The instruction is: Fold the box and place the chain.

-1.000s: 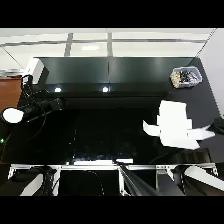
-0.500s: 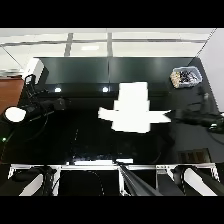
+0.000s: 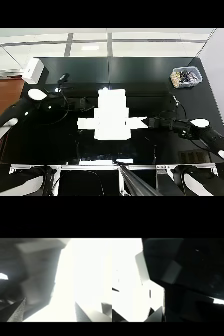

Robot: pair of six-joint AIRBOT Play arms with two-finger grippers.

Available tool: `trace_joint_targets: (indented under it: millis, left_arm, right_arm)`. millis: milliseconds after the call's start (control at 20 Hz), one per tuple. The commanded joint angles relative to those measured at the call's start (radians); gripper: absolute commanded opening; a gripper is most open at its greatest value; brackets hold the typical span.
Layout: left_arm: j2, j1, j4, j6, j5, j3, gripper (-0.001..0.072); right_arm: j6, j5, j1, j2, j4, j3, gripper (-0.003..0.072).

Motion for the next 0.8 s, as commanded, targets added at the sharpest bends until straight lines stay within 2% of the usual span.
trace_joint_targets:
  millis: [0,150,300,350,500,600,700,750]
  left_arm:
    - [-0.199,0.013,-0.243,0.167,-0.242,0.103,0.071]
    - [-0.32,-0.016,-0.222,0.173,-0.351,0.185,0.071]
    - [-0.395,-0.038,-0.22,0.239,-0.446,0.262,0.0709]
    - [-0.413,-0.038,-0.208,0.253,-0.486,0.291,0.0689]
    - [-0.436,-0.039,-0.006,0.269,-0.575,0.384,0.0669]
    - [-0.453,-0.048,0.111,0.269,-0.641,0.435,0.0568]
    - [-0.472,-0.061,0.132,0.269,-0.658,0.462,0.047]
    - [-0.479,-0.071,0.132,0.27,-0.65,0.469,0.0469]
  right_arm:
    - [-0.005,-0.026,0.033,0.001,0.017,-0.006,0.0014]
    - [-0.005,-0.011,0.033,0.001,0.017,-0.006,0.0014]
    - [-0.006,0.007,0.033,0.001,0.017,-0.006,0.0014]
    - [-0.006,0.011,0.033,0.001,0.017,-0.006,0.0014]
    - [-0.006,0.011,0.033,0.001,0.017,-0.006,0.0014]
    - [-0.006,0.011,0.033,0.001,0.016,-0.006,0.0014]
    - [-0.006,0.011,0.033,0.001,0.016,-0.006,0.0014]
    - [-0.006,0.011,0.033,0.001,0.016,-0.006,0.0014]
